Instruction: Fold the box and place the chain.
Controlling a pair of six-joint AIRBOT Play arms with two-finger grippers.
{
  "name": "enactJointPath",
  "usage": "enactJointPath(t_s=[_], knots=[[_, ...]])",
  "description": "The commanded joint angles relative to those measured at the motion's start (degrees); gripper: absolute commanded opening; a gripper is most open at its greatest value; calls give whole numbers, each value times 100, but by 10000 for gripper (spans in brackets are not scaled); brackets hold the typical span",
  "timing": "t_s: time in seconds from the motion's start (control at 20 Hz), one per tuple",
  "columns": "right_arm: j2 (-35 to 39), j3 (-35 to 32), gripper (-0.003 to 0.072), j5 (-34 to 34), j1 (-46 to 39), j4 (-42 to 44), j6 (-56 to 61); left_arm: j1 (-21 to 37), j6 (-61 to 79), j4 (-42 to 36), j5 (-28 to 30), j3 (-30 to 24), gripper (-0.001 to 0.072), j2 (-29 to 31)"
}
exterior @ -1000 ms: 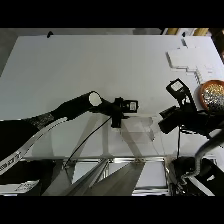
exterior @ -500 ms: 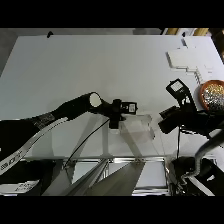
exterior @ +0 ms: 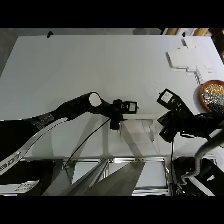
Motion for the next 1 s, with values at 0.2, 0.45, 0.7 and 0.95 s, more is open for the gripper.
enactJointPath(t_s=[0.2, 0.45, 0.7, 0.95], knots=[[-2, 7, 36, 393, -2, 155, -162, -4, -1491, 809, -13, 7, 7, 420], [-2, 7, 36, 369, -2, 155, -162, -4, -2404, 1421, -50, 7, 7, 415], [-2, 7, 36, 361, -2, 155, -162, -4, -2055, 1384, 33, 4, 7, 334], [-2, 7, 36, 358, -2, 153, -162, -4, -1134, 721, 33, 4, 7, 162]])
